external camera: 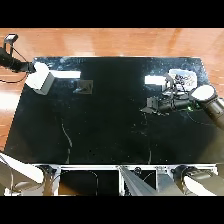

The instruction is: Fold the box and place the chain.

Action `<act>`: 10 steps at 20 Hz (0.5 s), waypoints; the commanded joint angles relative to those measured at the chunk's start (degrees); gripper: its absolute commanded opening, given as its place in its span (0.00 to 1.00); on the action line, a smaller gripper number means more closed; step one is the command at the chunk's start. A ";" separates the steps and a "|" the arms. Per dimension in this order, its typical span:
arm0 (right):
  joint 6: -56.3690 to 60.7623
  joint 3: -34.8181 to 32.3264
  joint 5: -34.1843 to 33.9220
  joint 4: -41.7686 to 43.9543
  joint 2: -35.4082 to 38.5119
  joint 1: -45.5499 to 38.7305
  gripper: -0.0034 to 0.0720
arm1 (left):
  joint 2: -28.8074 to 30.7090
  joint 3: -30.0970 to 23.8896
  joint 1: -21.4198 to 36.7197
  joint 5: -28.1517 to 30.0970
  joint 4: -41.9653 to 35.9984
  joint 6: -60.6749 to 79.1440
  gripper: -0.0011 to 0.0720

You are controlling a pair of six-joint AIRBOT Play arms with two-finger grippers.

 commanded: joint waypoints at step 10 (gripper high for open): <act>-0.31 0.04 -0.37 -0.15 0.04 0.04 0.08 | -1.77 -0.15 -1.20 0.63 0.79 -1.16 0.19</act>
